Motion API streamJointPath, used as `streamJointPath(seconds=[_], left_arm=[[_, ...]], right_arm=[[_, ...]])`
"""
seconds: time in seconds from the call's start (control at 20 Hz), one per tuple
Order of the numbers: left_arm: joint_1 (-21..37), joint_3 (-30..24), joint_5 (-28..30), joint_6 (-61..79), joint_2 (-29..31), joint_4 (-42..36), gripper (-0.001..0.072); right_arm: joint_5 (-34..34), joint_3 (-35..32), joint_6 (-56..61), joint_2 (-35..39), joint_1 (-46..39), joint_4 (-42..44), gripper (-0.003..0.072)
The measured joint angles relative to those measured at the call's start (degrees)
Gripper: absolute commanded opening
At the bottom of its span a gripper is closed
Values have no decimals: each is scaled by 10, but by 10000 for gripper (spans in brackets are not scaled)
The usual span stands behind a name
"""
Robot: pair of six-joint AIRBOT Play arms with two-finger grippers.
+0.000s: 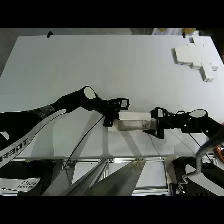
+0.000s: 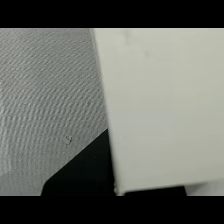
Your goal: Fold the box and place the chain.
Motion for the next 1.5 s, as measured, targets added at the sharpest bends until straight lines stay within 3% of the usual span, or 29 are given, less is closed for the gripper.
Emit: streamJointPath(seconds=[0.25,0.45,0.55,1.1,1.2,1.5], left_arm=[[0,0,0,0,0,0,10],[0,0,0,0,0,0,10],[0,0,0,0,0,0,10],[0,0,1,0,0,0,10],[0,0,0,0,0,0,10],[0,0,0,0,0,0,10]], right_arm=[[-19,-5,-8,-15,24,20,696],[-28,-6,-14,-30,39,30,637],[-31,-6,-15,-32,40,29,522],[-32,-7,-1,-35,23,11,520],[-33,-7,0,-35,23,8,606],[-38,-7,0,-35,23,2,605]])
